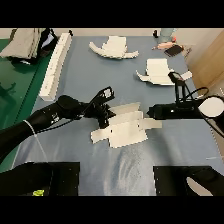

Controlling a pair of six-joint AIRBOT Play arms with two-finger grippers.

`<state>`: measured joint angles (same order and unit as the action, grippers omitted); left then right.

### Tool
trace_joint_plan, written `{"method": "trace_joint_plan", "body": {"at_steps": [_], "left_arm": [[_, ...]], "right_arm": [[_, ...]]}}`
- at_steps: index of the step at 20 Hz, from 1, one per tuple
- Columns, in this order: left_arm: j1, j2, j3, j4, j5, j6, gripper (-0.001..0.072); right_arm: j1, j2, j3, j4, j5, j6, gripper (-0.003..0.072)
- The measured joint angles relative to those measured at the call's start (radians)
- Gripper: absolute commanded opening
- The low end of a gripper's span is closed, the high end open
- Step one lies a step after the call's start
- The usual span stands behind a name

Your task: Fold the box.

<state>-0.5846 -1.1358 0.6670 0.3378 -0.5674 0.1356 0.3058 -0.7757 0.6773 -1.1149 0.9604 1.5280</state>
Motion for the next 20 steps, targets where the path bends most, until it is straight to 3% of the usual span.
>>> {"method": "trace_joint_plan", "body": {"at_steps": [5, 11, 20], "left_arm": [[-0.047, 0.012, -0.039, -0.038, 0.047, 0.092, 0.0013], [-0.062, 0.039, -0.048, -0.049, 0.057, 0.13, 0.0014], [-0.075, 0.042, -0.086, -0.047, 0.063, 0.14, 0.0014]], "right_arm": [[0.01, -0.081, -0.11, -0.023, -0.045, 0.009, 0.0], [0.011, -0.201, -0.149, -0.054, -0.101, 0.009, 0.0], [0.011, -0.198, -0.153, -0.036, -0.101, 0.009, 0.0]]}}
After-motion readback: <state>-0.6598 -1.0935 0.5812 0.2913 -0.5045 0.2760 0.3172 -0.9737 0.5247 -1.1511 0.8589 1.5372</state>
